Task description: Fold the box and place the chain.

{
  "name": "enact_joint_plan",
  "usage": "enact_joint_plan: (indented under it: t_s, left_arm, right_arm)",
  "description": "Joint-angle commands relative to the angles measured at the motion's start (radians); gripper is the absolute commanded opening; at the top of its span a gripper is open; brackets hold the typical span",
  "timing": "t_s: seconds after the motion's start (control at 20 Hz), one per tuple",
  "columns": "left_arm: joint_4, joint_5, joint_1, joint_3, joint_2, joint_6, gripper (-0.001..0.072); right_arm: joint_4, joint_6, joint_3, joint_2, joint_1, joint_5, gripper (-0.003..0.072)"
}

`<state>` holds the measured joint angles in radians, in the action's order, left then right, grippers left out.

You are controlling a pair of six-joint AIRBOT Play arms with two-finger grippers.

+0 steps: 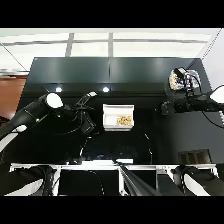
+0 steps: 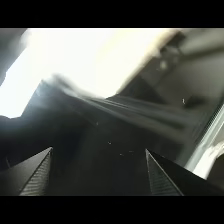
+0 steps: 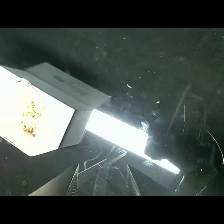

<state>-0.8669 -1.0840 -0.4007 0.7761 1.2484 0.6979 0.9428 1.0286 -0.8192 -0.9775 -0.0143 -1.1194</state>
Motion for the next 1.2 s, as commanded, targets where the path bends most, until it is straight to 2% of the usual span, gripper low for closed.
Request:
enact_joint_plan:
  t_s: [0.0, 0.15, 0.2, 0.35, 0.45, 0.7, 1.15]
  left_arm:
    - [0.083, 0.015, 0.003, -0.016, 0.034, -0.608, 0.0720]
    - [0.067, 0.232, 0.006, -0.012, 0.068, -0.710, 0.0720]
    - [0.068, 0.246, 0.010, -0.001, 0.090, -0.754, 0.0720]
    - [0.070, 0.187, 0.010, 0.026, 0.156, -0.830, 0.0720]
    - [0.094, 0.187, 0.010, 0.026, 0.173, -0.829, 0.0720]
    - [0.188, 0.217, 0.008, 0.026, 0.177, -0.855, 0.0720]
    - [0.216, 0.223, -0.047, 0.027, 0.186, -0.854, 0.0720]
  right_arm:
    - [-0.002, 0.001, 0.000, 0.001, 0.000, -0.004, 0.0359]
    - [-0.005, 0.002, 0.000, 0.001, 0.000, -0.007, 0.0359]
    - [-0.005, 0.005, 0.000, 0.001, 0.000, -0.010, 0.0359]
    - [-0.004, 0.004, 0.000, 0.001, 0.000, -0.029, 0.0359]
    - [-0.004, 0.005, 0.000, 0.001, 0.000, -0.033, 0.0359]
    - [-0.008, 0.005, 0.000, 0.001, 0.000, -0.068, 0.0359]
    - [-0.008, 0.005, 0.000, 0.001, 0.000, -0.061, 0.0359]
